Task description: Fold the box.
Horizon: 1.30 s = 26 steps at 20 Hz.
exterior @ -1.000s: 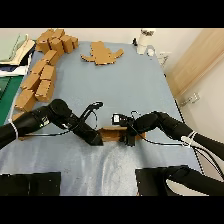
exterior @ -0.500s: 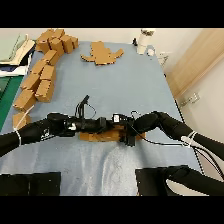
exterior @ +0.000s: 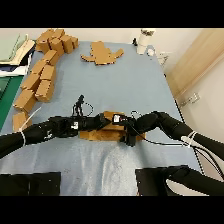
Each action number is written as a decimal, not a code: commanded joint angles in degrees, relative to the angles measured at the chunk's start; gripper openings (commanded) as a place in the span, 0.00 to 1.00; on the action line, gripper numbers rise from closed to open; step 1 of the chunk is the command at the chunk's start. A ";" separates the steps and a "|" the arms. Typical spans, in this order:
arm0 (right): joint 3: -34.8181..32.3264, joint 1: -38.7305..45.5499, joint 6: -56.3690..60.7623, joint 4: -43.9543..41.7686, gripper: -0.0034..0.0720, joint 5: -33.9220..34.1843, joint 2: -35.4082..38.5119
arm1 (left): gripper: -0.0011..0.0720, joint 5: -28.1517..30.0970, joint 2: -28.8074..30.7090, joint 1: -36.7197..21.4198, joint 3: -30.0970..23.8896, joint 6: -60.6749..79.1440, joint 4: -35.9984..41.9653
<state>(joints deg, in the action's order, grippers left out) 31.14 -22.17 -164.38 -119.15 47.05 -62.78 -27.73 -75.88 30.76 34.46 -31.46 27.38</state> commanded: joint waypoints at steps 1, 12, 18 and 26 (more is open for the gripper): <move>-0.02 -0.07 -0.11 0.02 0.71 -0.02 0.02 | 0.03 1.20 -1.14 -0.02 0.02 0.59 0.57; -0.02 -0.07 1.07 -0.02 0.71 -0.42 0.28 | 0.03 3.61 -1.16 -0.48 0.11 2.12 0.22; -0.02 -0.07 1.42 -0.04 0.70 0.00 0.72 | 0.03 3.52 -1.16 -0.48 0.13 2.10 -0.37; -0.02 -0.09 3.63 -0.02 0.84 0.92 0.72 | 0.03 3.56 -1.16 -0.48 0.11 2.12 -0.44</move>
